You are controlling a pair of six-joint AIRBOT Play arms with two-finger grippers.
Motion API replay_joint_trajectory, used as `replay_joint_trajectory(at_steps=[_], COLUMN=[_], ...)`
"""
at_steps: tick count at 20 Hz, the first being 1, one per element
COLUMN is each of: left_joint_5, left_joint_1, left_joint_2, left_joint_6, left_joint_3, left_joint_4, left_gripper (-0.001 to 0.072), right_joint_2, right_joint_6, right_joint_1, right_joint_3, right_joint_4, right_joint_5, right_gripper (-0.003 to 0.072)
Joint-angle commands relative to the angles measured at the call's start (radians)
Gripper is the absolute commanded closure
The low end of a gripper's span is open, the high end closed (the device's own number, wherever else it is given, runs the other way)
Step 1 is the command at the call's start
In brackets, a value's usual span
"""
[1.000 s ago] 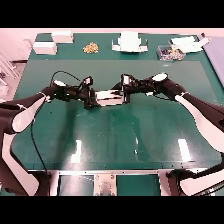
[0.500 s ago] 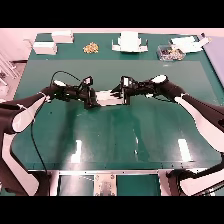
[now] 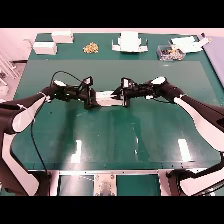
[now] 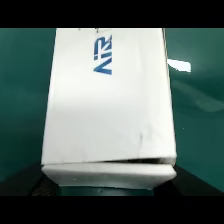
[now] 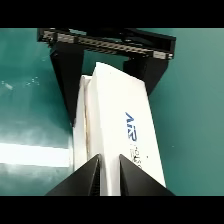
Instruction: Fold the box and place the chain.
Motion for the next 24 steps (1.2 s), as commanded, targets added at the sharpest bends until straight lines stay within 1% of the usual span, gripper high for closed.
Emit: replay_joint_trajectory(at_steps=[1, 11, 14, 16, 20, 22, 24], left_joint_5=[0.004, 0.004, 0.004, 0.004, 0.004, 0.004, 0.004], left_joint_1=[0.000, 0.000, 0.000, 0.000, 0.000, 0.000, 0.000], left_joint_2=[0.000, 0.000, 0.000, 0.000, 0.000, 0.000, 0.000], left_joint_6=[-0.004, -0.004, -0.004, -0.004, -0.004, -0.004, -0.004], left_joint_3=[0.000, 0.000, 0.000, 0.000, 0.000, 0.000, 0.000], left_joint_4=[-0.003, -0.003, -0.003, -0.003, -0.003, -0.003, -0.003], left_gripper=[0.0176, 0.0177, 0.0177, 0.0176, 0.0176, 0.0177, 0.0176], right_joint_2=[-0.003, -0.058, -0.050, -0.013, 0.137, 0.205, 0.278], right_joint_6=[0.010, 0.026, 0.026, 0.031, 0.068, 0.171, 0.318], right_joint_1=[0.000, -0.009, -0.008, -0.009, -0.023, -0.041, -0.089], right_joint_3=[-0.023, -0.022, -0.015, -0.015, -0.014, -0.016, -0.040], right_joint_4=[0.000, 0.012, 0.023, 0.040, 0.098, 0.096, 0.093], right_joint_5=[0.035, 0.032, 0.069, 0.089, 0.087, 0.088, 0.088], right_gripper=[0.0545, 0.0546, 0.0566, 0.0567, 0.0565, 0.0567, 0.0609])
